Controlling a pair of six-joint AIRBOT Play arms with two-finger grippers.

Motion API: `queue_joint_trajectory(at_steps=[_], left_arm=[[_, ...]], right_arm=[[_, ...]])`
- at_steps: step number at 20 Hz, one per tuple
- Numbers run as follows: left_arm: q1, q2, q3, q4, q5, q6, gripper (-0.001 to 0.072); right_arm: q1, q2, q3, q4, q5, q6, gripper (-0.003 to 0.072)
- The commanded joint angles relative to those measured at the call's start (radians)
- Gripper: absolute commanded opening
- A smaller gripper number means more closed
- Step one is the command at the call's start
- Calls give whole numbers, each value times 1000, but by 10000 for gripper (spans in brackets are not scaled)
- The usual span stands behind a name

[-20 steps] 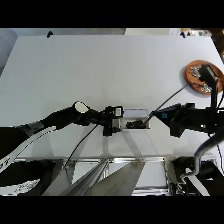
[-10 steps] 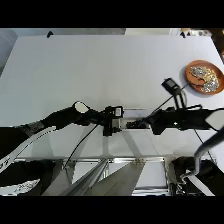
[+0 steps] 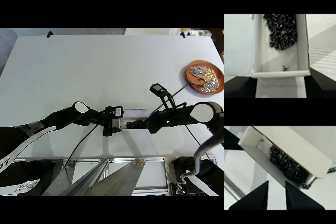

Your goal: Fold the box and place the chain.

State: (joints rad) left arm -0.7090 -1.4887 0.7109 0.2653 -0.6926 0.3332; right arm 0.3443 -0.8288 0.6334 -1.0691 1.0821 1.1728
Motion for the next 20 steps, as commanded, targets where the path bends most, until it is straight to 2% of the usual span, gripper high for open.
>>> queue_joint_trajectory(at_steps=[1, 4, 7, 8, 10, 11, 20], left_arm=[[1, 0, 0, 0, 0, 0, 209], [1, 0, 0, 0, 0, 0, 209], [1, 0, 0, 0, 0, 0, 209], [1, 0, 0, 0, 0, 0, 209], [1, 0, 0, 0, 0, 0, 209], [1, 0, 0, 0, 0, 0, 209], [1, 0, 0, 0, 0, 0, 209]], right_arm=[[-27, -7, 124, -134, 11, 44, 236], [-140, -9, 187, -305, -70, 143, 216], [-262, -62, 187, -356, -126, 199, 222], [-287, -92, 183, -361, -142, 218, 247], [-301, -159, 179, -370, -159, 224, 326], [-301, -195, 177, -368, -168, 227, 340], [-276, -470, 177, -366, -201, 245, 340]])
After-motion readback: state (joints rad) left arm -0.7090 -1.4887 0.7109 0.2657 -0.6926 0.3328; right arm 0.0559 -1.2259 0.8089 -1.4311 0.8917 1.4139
